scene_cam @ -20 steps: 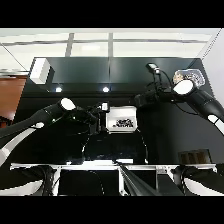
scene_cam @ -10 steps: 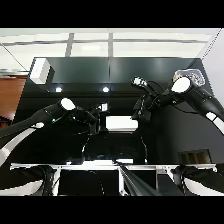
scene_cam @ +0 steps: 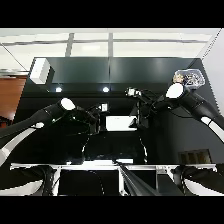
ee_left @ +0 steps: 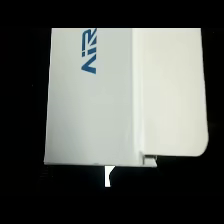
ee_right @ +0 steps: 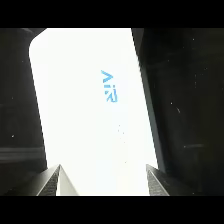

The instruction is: Fold the box and place the chain.

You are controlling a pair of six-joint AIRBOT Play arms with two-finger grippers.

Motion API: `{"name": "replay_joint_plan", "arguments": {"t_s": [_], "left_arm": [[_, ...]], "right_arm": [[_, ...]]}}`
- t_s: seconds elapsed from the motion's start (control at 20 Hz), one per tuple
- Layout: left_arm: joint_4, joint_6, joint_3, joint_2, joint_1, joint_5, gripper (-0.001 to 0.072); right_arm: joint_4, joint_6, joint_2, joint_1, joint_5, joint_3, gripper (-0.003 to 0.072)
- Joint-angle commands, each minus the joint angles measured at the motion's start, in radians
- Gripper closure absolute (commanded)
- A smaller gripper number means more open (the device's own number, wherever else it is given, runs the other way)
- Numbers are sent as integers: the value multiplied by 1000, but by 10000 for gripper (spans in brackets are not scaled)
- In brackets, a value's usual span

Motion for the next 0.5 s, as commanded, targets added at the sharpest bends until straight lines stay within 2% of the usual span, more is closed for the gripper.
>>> {"name": "replay_joint_plan", "arguments": {"t_s": [0.0,0.1,0.3,0.35,0.45], "left_arm": [[0,0,0,1,0,-2,250],[0,0,0,1,0,-2,250],[0,0,0,1,0,-2,250],[0,0,0,1,0,-2,250],[0,0,0,1,0,-2,250]], "right_arm": [[2,-21,0,11,-59,-7,70],[2,-21,0,11,-61,-7,205],[3,-8,0,11,-58,-7,212],[2,-4,0,11,-54,-7,360],[2,3,0,11,-48,-7,373]]}}
